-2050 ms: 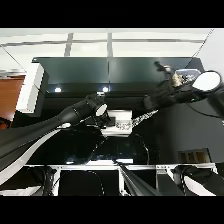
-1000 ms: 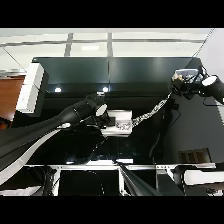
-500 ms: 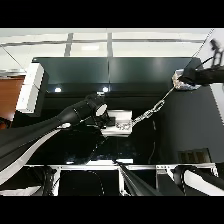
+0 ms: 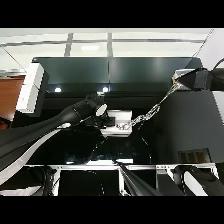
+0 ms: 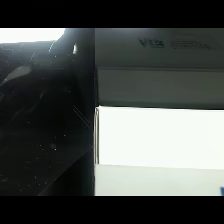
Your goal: Fold the box and place the chain.
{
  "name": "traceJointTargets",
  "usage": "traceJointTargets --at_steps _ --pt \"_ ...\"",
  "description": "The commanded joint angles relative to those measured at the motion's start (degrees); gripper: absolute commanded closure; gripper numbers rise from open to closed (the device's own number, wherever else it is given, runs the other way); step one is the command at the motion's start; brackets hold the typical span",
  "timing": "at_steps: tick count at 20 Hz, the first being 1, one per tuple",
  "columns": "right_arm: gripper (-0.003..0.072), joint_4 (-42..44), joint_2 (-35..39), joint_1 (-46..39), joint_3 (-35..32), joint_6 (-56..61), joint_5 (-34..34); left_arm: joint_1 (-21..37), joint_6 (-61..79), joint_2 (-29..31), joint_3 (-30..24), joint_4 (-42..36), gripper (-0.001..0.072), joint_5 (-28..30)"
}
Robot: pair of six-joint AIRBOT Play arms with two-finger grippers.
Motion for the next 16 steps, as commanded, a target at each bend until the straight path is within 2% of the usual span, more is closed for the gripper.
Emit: traceJointTargets --at_steps 1,8,12,16 --pt "0.0672 3.4 0.9 5.0 -0.8 -0.7 0.8 0.1 0.0 0.0 0.0 0.0 0.0681 -0.7" --pt "0.0673 7.3 -0.3 16.2 -7.5 0.6 -5.7 0.1 0.0 0.0 0.0 0.0 0.0681 -0.7" --pt "0.0673 10.7 -3.8 22.8 -10.4 0.6 -9.2 0.1 0.0 0.0 0.0 0.0 0.0681 -0.7" --pt "0.067 10.1 -8.5 28.5 -12.3 0.6 -13.4 0.1 0.0 0.0 0.0 0.0 0.0681 -0.7"
